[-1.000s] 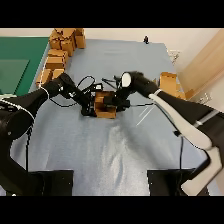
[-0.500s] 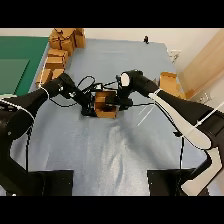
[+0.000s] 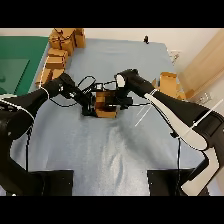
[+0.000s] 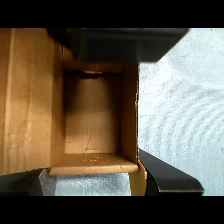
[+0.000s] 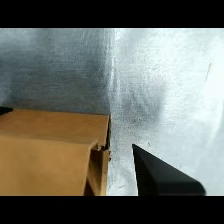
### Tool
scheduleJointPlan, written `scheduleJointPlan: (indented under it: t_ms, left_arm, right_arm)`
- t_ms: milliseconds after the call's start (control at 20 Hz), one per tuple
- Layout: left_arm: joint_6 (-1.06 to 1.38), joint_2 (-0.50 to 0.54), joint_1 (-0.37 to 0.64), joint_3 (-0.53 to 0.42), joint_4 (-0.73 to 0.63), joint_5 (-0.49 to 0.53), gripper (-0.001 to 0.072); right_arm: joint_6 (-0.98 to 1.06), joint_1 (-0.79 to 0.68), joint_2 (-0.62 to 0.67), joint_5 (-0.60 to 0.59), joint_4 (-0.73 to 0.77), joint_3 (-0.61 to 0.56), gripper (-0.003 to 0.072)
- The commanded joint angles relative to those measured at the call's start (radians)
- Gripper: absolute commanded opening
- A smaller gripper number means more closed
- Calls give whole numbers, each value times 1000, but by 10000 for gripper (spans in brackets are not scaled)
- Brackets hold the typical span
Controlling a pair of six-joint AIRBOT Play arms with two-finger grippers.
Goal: Fold the box.
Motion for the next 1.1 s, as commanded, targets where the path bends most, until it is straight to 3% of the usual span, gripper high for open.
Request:
scheduleJointPlan:
  t_ms: [0, 250, 350, 450, 550, 650, 1050]
  left_arm:
    - [-1, 0, 0, 0, 0, 5, 199]
    - [-3, 0, 0, 0, 0, 5, 199]
    - [-3, 0, 0, 0, 0, 5, 199]
    - [-3, 0, 0, 0, 0, 6, 199]
    - [-3, 0, 0, 0, 0, 5, 199]
    - [-3, 0, 0, 0, 0, 6, 199]
    - [-3, 0, 0, 0, 0, 11, 199]
  right_arm:
    - [15, 25, -15, 16, -41, 21, 471]
    - [15, 42, -87, 76, -43, 88, 468]
    - [15, 53, -103, 85, -46, 113, 419]
    - [18, 61, -103, 92, -67, 129, 342]
    - [18, 61, -103, 100, -66, 132, 199]
    - [18, 61, -103, 103, -66, 132, 7]
    - [18, 61, -104, 116, -65, 132, 6]
